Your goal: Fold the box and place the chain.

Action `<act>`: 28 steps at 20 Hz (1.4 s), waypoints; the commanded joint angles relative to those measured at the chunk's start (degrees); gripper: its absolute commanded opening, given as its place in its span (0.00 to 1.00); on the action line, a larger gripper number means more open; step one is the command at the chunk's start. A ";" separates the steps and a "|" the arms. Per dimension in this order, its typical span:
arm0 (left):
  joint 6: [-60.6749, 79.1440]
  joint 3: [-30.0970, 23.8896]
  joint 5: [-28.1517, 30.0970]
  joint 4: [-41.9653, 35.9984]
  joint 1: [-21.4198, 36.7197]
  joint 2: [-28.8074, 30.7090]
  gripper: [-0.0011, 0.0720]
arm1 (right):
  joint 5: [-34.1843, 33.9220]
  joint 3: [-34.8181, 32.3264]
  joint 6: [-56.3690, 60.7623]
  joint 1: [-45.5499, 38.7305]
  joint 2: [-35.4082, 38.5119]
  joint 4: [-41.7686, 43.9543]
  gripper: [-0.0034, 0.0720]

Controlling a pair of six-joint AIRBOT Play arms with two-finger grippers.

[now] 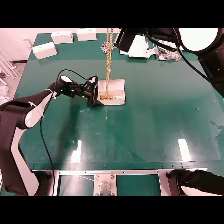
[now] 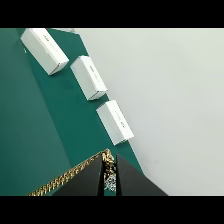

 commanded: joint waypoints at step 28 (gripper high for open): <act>0.02 0.02 -0.02 0.00 0.04 0.02 0.88 | -5.90 -31.69 2.10 -11.76 -1.22 17.16 0.76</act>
